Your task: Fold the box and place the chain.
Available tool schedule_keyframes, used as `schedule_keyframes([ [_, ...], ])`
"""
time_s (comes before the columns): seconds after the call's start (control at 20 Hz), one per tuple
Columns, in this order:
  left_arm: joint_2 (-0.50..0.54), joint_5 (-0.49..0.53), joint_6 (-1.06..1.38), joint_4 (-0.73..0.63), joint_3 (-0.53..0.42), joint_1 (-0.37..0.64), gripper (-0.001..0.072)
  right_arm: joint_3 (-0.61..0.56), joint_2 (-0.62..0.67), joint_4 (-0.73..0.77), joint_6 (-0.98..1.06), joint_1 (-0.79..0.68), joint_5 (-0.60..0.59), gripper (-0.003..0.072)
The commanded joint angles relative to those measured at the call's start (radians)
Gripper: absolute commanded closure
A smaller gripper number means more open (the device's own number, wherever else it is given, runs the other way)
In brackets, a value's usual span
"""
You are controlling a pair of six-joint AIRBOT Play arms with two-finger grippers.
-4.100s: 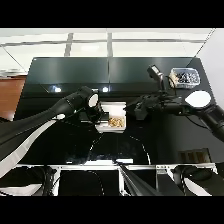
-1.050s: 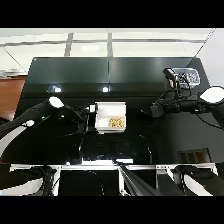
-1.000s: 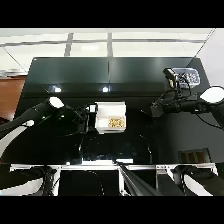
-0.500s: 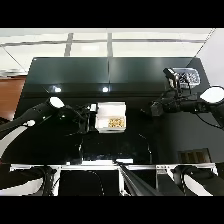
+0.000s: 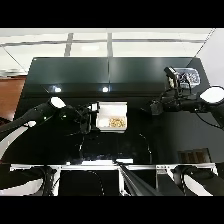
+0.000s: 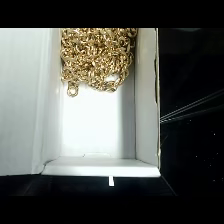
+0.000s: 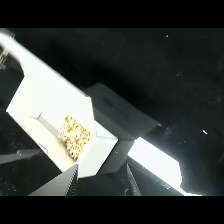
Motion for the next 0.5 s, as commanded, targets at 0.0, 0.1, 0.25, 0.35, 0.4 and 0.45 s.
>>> schedule_keyframes([
  [0.0, 0.000, 0.004, 0.000, 0.003, 0.000, -0.009, 0.0312, 0.000, -0.001, 0.024, 0.048, 0.001, -0.060, 0.0154],
  [0.1, 0.000, 0.003, 0.000, 0.003, 0.000, -0.009, 0.0312, 0.000, -0.002, 0.090, 0.082, 0.026, -0.172, -0.0034],
  [0.25, 0.000, 0.007, 0.000, 0.003, 0.000, -0.009, 0.0313, 0.003, -0.050, 0.224, 0.091, 0.109, -0.423, -0.0034],
  [0.35, 0.000, 0.007, 0.000, 0.003, 0.000, -0.009, 0.0313, 0.042, -0.144, 0.255, 0.090, 0.160, -0.484, -0.0034],
  [0.4, 0.000, 0.007, 0.000, 0.003, 0.000, -0.009, 0.0313, 0.064, -0.197, 0.255, 0.090, 0.177, -0.480, -0.0034],
  [0.45, 0.000, 0.007, 0.000, 0.003, 0.000, -0.009, 0.0313, 0.084, -0.251, 0.254, 0.090, 0.195, -0.465, -0.0034],
])
